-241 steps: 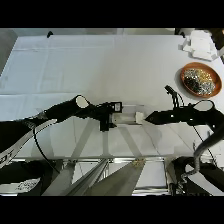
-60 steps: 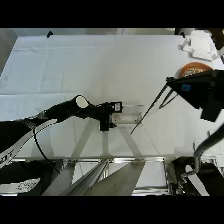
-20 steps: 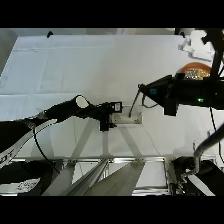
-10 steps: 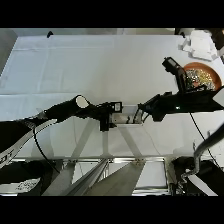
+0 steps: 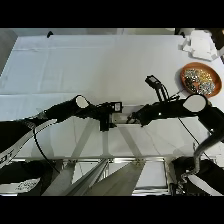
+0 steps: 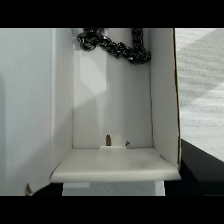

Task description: Fold the box and place the chain.

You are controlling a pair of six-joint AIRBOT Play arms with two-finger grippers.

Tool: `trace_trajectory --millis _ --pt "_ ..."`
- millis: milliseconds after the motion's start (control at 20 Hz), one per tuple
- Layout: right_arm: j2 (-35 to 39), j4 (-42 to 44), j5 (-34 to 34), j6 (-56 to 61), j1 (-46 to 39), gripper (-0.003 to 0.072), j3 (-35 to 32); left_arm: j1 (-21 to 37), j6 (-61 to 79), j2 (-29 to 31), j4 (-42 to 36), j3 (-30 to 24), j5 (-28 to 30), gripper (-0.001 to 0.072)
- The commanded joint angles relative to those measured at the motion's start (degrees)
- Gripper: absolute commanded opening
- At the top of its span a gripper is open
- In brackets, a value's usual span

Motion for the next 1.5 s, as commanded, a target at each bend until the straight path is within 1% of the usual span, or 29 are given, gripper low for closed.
trace_trajectory --millis 0,200,250,300,350,500,650,750,850,900,950,1000,1050,1100,1200,1250,1400,1450 --pt "-3.0 0.1 -6.2 0.3 2.3 0.007 -0.9 0.0 0.0 0.0 0.0 0.0 0.0 0.0434" --pt "-3.5 -0.4 -7.4 1.4 2.3 0.0071 -0.9 0.0 0.0 0.0 0.0 0.0 0.0 0.0434" --pt "-3.5 -1.2 -7.4 1.6 2.3 0.0137 -0.9 0.0 0.0 0.0 0.0 0.0 0.0 0.0434" --pt "-3.5 -1.7 -7.4 1.7 2.3 0.026 -0.9 0.0 0.0 0.0 0.0 0.0 0.0 0.0434" --pt "-3.5 -1.7 -7.3 1.7 2.3 0.0307 -0.9 0.0 0.0 0.0 0.0 0.0 0.0 0.0434" --pt "-2.2 -1.6 -5.3 1.7 2.1 0.0306 -0.8 0.0 0.0 0.0 0.0 0.0 0.0 0.0434" --pt "3.8 -1.9 -0.2 1.8 -2.1 0.0304 -0.8 0.0 0.0 0.0 0.0 0.0 0.0 0.0434" --pt "10.0 -3.7 0.4 4.7 -8.6 0.0304 -0.8 0.0 0.0 0.0 0.0 0.0 0.0 0.0434" --pt "15.6 -6.5 0.4 7.5 -17.7 0.0302 -0.8 0.0 0.0 0.0 0.0 0.0 0.0 0.0434" --pt "17.4 -9.5 0.3 8.9 -22.8 0.0284 -0.8 0.0 0.0 0.0 0.0 0.0 0.0 0.0434" --pt "17.8 -13.4 -0.3 10.4 -27.6 0.0209 -0.8 0.0 0.0 0.0 0.0 0.0 0.0 0.0434" --pt "17.3 -18.2 -1.4 12.8 -32.5 0.0184 -0.8 0.0 0.0 0.0 0.0 0.0 0.0 0.0434" --pt "16.1 -22.0 -2.6 16.2 -36.3 0.0187 -0.8 0.0 0.0 0.0 0.0 0.0 0.0 0.0434" --pt "14.1 -23.9 -4.3 19.4 -39.2 0.019 -0.8 0.0 0.0 0.0 0.0 0.0 0.0 0.0434" --pt "8.3 -23.8 -8.8 19.7 -41.2 0.0378 -0.8 0.0 0.0 0.0 0.0 0.0 0.0 0.0434" --pt "5.0 -23.8 -10.6 19.6 -41.2 0.0391 -0.8 0.0 0.0 0.0 0.0 0.0 0.0 0.0434" --pt "-5.4 -21.2 -18.0 20.0 -41.2 0.0391 -0.8 0.0 0.0 0.0 0.0 0.0 0.0 0.0434" --pt "-8.2 -19.7 -21.4 22.0 -41.2 0.0412 -0.8 0.0 0.0 0.0 0.0 0.0 0.0 0.0434"
